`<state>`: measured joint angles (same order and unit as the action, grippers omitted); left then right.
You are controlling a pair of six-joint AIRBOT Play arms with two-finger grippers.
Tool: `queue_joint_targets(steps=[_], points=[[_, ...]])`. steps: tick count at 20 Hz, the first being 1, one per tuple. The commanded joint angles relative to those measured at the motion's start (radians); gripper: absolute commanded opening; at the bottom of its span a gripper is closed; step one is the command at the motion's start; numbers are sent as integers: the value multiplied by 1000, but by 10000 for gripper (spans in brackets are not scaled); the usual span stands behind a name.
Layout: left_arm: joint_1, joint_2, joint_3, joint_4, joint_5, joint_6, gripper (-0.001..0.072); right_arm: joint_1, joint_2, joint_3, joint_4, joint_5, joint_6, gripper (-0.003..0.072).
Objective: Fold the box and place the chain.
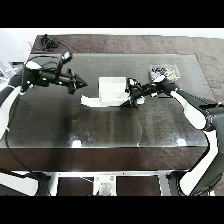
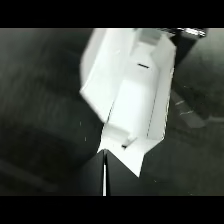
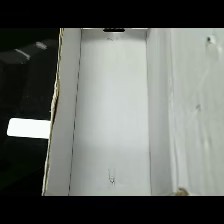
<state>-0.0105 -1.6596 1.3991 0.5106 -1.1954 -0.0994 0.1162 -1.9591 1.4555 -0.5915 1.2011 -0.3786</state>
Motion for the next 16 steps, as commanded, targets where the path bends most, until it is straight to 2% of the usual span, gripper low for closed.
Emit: queue_joint_targets(steps=[1,4,7,10,16], points=[[34,18,-5,163,29,-468,16,1,0,0,0,0,0,586],[34,18,-88,183,48,-623,16,1,0,0,0,0,0,586],[34,18,-192,193,131,-734,18,1,0,0,0,0,0,586],[30,18,-208,192,125,-845,20,1,0,0,0,0,0,586],[27,16,-212,192,116,-895,20,1,0,0,0,0,0,586]])
